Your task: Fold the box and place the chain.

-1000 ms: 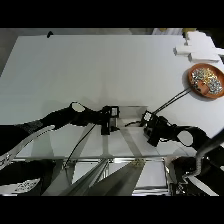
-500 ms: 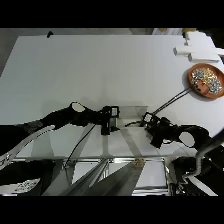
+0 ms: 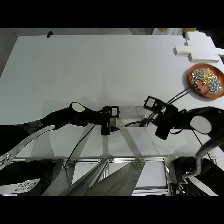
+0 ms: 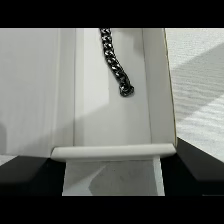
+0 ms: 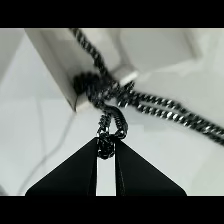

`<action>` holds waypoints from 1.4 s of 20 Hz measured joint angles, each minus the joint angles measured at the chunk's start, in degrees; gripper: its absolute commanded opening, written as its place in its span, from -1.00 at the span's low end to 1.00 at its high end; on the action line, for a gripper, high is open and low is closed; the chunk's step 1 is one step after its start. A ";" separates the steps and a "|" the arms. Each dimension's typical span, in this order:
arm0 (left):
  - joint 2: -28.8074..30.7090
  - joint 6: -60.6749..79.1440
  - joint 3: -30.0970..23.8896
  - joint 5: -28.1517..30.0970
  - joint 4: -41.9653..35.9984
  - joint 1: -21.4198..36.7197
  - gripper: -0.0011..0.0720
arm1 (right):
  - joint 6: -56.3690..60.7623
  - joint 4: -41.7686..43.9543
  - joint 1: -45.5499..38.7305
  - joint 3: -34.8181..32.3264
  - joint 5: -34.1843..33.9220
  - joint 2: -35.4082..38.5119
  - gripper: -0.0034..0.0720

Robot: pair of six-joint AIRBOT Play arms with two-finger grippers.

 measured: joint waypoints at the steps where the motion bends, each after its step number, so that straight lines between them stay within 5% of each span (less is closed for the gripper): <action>1: 0.00 0.00 0.00 0.00 0.00 0.02 -0.88 | 0.90 1.05 0.00 3.58 2.03 -1.22 -0.88; 7: 0.00 0.00 0.00 0.00 0.02 0.00 -0.88 | 2.89 12.63 0.00 19.17 7.39 -8.70 -0.88; 16: 0.00 0.00 0.00 0.00 0.00 0.02 -0.88 | 3.26 19.47 4.37 22.49 8.46 -17.09 -0.87; 21: 0.00 0.00 0.00 0.00 0.02 0.00 -0.88 | 3.30 17.33 5.46 21.07 7.87 -18.91 -0.18; 25: 0.00 0.00 0.00 0.00 0.02 0.00 -0.88 | 3.69 16.79 4.74 21.35 6.91 -18.64 -0.26; 28: 0.00 0.00 0.00 0.00 0.02 0.00 -0.88 | 3.76 16.48 0.13 24.41 9.62 -18.03 -0.67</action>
